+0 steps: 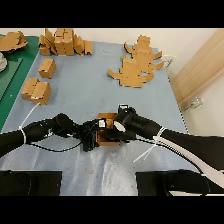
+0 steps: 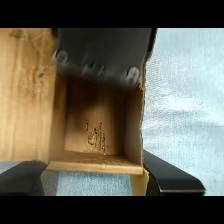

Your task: Fold the box.

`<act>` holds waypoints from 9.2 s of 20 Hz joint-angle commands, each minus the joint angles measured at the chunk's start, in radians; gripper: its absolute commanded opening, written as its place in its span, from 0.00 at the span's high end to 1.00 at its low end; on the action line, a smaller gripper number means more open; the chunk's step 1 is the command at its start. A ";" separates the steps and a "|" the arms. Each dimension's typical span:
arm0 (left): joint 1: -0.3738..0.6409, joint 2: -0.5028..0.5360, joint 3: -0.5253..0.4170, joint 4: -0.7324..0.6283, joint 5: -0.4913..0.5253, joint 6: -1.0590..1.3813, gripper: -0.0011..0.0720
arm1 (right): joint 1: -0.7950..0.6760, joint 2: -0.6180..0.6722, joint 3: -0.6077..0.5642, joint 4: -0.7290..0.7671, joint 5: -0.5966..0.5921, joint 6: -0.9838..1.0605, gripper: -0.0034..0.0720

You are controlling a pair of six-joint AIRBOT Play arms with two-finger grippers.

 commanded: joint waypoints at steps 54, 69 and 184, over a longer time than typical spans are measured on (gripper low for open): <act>0.000 0.000 0.001 0.003 0.000 0.004 0.42 | -0.348 0.348 -0.399 1.150 -0.286 -2.153 0.95; 0.000 0.000 0.001 0.003 0.000 0.004 0.42 | -0.185 0.577 -0.474 0.853 -0.550 -1.955 0.95; 0.000 0.000 0.001 0.003 0.000 0.004 0.42 | -0.201 0.517 -0.876 2.616 -0.544 -2.022 0.96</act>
